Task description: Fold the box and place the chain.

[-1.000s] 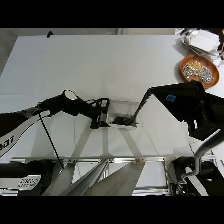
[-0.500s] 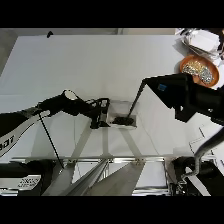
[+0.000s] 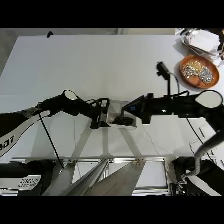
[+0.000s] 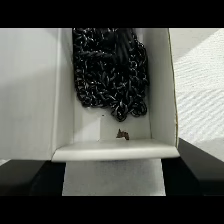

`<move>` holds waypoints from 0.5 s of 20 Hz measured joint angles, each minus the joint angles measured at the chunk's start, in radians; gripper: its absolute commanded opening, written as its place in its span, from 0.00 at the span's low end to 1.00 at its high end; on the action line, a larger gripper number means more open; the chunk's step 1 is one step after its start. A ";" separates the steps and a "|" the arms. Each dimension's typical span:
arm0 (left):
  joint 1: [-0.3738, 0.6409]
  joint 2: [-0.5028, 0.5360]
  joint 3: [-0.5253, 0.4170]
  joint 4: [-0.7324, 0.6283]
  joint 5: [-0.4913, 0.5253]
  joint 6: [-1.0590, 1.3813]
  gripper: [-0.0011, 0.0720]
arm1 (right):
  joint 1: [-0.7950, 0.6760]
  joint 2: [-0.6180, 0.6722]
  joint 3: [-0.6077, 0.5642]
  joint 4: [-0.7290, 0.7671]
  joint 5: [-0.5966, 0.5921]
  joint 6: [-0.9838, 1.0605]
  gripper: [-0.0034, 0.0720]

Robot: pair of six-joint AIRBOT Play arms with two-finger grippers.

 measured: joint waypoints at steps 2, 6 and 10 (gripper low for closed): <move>0.000 0.000 0.000 0.000 0.000 0.000 0.48 | 0.043 -0.066 -0.004 -0.019 -0.029 0.000 0.08; 0.000 0.000 0.000 0.000 0.000 0.000 0.48 | 0.097 -0.167 -0.007 -0.033 -0.083 0.000 0.08; 0.000 0.000 0.000 0.000 0.000 0.000 0.48 | 0.117 -0.227 -0.008 -0.039 -0.124 0.000 0.09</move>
